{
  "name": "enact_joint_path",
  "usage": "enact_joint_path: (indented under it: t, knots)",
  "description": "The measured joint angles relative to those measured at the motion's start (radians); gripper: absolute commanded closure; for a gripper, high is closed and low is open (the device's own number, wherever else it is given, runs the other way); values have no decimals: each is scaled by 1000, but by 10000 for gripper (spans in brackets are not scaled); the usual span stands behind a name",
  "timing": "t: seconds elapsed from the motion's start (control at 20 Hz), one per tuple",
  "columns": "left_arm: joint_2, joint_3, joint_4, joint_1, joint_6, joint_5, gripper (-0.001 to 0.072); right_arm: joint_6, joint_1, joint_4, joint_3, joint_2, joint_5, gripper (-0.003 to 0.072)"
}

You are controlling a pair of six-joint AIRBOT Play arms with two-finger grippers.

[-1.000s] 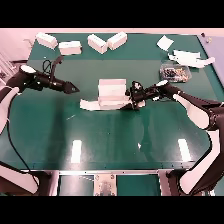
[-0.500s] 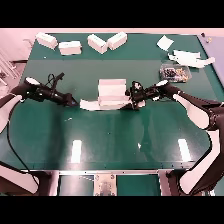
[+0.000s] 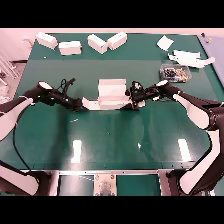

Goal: Fold the box and place the chain.

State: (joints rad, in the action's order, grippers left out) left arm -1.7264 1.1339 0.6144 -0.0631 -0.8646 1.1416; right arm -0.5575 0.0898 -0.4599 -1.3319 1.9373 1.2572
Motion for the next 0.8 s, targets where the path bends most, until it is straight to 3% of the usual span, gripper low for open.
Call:
enact_joint_path:
  t: [0.45, 0.5, 0.75, 0.8]
  knots:
    - [6, -1, -119, -35, 69, -39, 683, 0, 0, 0, 0, 0, 0, 117]
    - [6, 2, -126, -41, 74, -38, 620, 0, 0, 0, 0, 0, 0, 117]
    - [6, 47, -131, -62, 81, -41, 616, 0, 0, 0, 0, 0, 0, 117]
    - [6, 53, -129, -64, 81, -40, 565, 0, 0, 0, 0, 0, 0, 117]
